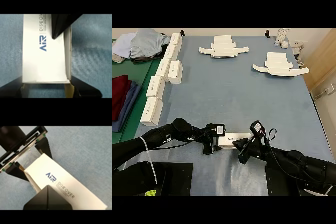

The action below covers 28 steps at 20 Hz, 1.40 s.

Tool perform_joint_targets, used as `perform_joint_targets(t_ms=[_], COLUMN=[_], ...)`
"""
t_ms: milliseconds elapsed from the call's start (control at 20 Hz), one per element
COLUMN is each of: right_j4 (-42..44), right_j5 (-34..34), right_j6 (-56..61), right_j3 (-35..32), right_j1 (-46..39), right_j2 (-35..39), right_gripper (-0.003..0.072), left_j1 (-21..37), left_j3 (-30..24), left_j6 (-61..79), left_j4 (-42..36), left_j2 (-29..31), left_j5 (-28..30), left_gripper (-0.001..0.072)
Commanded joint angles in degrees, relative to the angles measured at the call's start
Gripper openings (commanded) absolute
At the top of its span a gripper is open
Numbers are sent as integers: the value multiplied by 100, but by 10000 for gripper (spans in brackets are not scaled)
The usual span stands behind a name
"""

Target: Fold the box.

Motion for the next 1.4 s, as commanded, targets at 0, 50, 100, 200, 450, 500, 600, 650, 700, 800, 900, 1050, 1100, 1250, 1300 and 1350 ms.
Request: perform_joint_targets(t_ms=[0,50,100,200,450,500,600,650,700,800,900,1050,1100,1250,1300,1350], right_j4=[-33,-44,-44,-68,-289,-332,-389,-389,-389,-389,-389,-389,-389,-391,-398,-431], right_j5=[20,35,33,76,116,90,72,20,2,7,4,2,-15,-66,-57,-7], right_j6=[13,13,11,7,-11,-11,-11,-11,-11,-11,-9,-9,-9,-9,-11,-11], right_j3=[15,17,17,15,7,-11,-92,-127,-175,-247,-267,-267,-267,-275,-275,-264], right_j1=[4,4,2,-11,-127,-144,-144,-144,-153,-153,-155,-153,-153,-153,-153,-153], right_j2=[197,326,450,662,776,776,776,776,776,776,776,767,763,708,649,632], right_gripper=[3,3,3,3,3,3,3,3,3,3,3,3,3,3,3,3], left_j1=[4,4,4,4,4,4,4,4,4,4,4,4,4,4,4,4], left_j3=[4,4,4,4,4,4,4,4,4,4,4,4,4,4,4,4], left_j6=[-2,-2,-2,-2,-2,-2,-2,-2,-2,-2,-2,0,0,-2,-2,-2], left_j4=[-2,-2,0,-2,-2,-2,-2,-2,-2,-2,-2,-2,-2,-2,-2,0], left_j2=[2,2,2,2,2,2,2,2,2,2,2,2,2,2,2,2], left_j5=[-4,-4,-4,-2,-4,-2,-4,-4,-2,-4,-2,-2,-2,-2,-2,-4], left_gripper=[451,451,451,451,450,451,451,451,451,450,451,451,450,451,450,451])
